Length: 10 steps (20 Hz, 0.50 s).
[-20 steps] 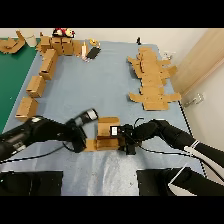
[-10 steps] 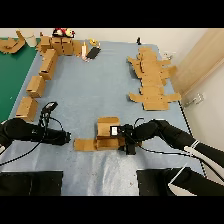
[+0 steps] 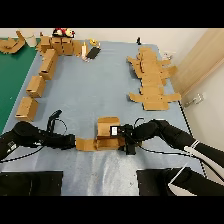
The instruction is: Fold the box.
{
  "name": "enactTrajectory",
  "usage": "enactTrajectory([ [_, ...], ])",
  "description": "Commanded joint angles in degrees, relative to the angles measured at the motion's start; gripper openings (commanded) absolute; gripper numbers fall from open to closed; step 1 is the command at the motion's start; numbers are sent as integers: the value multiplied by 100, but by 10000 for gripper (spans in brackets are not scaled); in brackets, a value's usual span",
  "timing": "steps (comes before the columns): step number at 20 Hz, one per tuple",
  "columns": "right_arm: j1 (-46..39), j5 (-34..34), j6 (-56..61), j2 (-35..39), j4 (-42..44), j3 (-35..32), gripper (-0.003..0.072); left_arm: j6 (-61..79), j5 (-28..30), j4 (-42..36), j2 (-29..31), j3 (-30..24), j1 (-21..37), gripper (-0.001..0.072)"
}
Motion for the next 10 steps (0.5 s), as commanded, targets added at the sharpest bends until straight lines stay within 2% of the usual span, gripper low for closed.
enactTrajectory([
  [1,2,0,0,-2,0,0,503,612,122,-828,-402,-20,-262,12],
  [6,2,0,2,-2,0,0,502,616,321,-905,-627,-20,-623,12],
  [10,2,0,2,-2,0,0,503,1027,140,-1659,-616,-2,-629,12],
])
